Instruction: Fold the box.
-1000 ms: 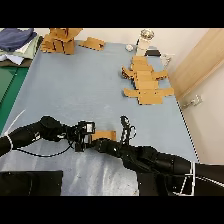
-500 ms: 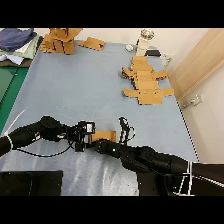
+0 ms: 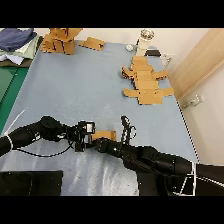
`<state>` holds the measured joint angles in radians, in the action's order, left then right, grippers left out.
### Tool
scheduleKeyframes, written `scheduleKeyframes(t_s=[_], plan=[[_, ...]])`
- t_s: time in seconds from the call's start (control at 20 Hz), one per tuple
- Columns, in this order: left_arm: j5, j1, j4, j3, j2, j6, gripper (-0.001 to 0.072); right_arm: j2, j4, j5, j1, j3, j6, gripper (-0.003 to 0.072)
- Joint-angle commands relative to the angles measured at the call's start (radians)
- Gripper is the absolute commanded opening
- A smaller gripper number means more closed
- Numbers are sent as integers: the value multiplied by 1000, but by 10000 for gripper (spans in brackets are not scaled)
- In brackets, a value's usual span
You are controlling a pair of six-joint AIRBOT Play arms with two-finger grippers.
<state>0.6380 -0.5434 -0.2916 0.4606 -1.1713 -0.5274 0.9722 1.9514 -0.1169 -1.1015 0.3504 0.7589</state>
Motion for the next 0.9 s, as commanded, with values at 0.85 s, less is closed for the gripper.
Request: scheduleKeyframes(t_s=[0.85], plan=[[0, 1, 0, 0, 0, 0, 479, -182, -206, 362, 201, 32, 0, 3]])
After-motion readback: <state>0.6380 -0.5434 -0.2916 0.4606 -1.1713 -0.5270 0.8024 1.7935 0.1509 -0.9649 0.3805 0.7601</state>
